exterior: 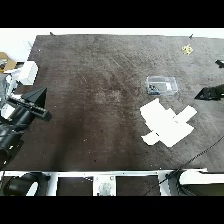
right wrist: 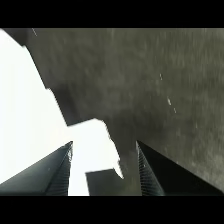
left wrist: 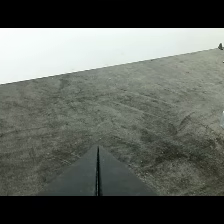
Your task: Fold the box and place the chain.
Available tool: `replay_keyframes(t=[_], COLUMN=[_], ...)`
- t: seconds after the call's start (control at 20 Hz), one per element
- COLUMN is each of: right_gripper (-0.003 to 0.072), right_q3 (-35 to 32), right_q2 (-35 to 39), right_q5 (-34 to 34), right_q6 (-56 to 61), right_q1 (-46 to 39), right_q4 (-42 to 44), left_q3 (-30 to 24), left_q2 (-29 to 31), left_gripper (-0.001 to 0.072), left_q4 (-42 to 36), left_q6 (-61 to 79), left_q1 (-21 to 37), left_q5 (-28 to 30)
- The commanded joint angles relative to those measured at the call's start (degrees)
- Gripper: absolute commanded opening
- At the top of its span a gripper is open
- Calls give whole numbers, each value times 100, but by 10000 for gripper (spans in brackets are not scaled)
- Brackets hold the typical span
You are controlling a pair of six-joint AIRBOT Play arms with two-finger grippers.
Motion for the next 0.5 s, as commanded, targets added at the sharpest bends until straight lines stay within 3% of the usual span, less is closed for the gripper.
replay_keyframes(t=[0.0, 0.25, 0.45], right_gripper=[449, 445, 436], right_q3=[142, 87, 87], right_q2=[-470, -1064, -1523], right_q5=[522, 761, 973], right_q6=[-232, -289, -348], right_q1=[83, 391, 417], right_q4=[-531, -697, -234], left_q3=[7, 7, 7], left_q2=[4, 4, 4], left_gripper=[10, 10, 10], left_q4=[2, 2, 2], left_q6=[2, 2, 2], left_q1=[4, 4, 4], left_q5=[0, 0, 0])
